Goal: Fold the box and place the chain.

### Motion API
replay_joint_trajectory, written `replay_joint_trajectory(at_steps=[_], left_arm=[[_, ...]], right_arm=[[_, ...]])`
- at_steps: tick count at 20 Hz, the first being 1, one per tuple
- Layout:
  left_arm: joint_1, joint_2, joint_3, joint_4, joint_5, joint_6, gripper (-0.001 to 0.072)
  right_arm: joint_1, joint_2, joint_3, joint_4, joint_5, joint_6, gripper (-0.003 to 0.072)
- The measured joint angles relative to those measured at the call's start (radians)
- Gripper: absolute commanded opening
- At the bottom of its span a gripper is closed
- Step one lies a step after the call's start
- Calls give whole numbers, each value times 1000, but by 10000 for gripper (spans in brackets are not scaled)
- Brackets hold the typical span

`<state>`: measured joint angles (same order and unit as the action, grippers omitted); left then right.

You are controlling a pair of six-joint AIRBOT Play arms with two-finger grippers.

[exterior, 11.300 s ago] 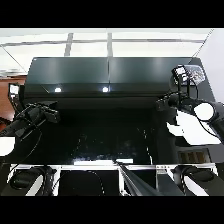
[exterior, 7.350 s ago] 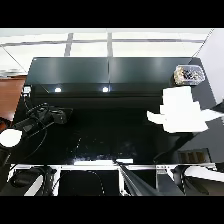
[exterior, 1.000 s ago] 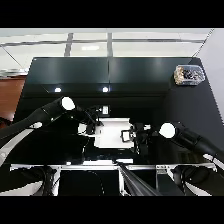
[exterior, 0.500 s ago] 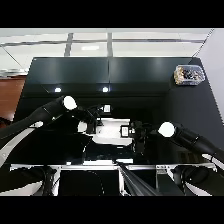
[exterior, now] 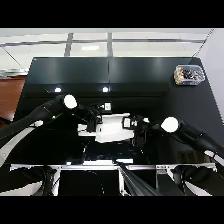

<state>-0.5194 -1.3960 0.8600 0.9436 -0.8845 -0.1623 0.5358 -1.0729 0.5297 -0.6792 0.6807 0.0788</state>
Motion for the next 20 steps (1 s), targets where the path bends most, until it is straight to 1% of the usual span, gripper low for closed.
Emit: replay_joint_trajectory(at_steps=[2, 3, 9, 11, 14, 17, 20], left_arm=[[0, 0, 0, 1, -5, -2, 23], [-1, 0, 0, -3, -26, -3, 23], [-1, 0, 0, 1, -16, -3, 23], [-1, 0, 0, 2, -16, -3, 24], [-1, 0, 0, 2, -16, -2, 24], [-1, 0, 0, 2, -16, -2, 24], [-1, 0, 0, 2, -16, -2, 24]], right_arm=[[-37, 1, 6, 11, -6, 2, 696], [-53, 0, 9, 4, -25, -7, 696], [-80, 1, 13, 2, 6, -106, 696], [-83, 3, 13, -41, 42, -126, 696], [-84, 3, 12, -111, 132, -131, 696], [-75, 3, 5, -140, 186, -130, 696], [-39, 3, -6, -142, 209, -128, 696]])
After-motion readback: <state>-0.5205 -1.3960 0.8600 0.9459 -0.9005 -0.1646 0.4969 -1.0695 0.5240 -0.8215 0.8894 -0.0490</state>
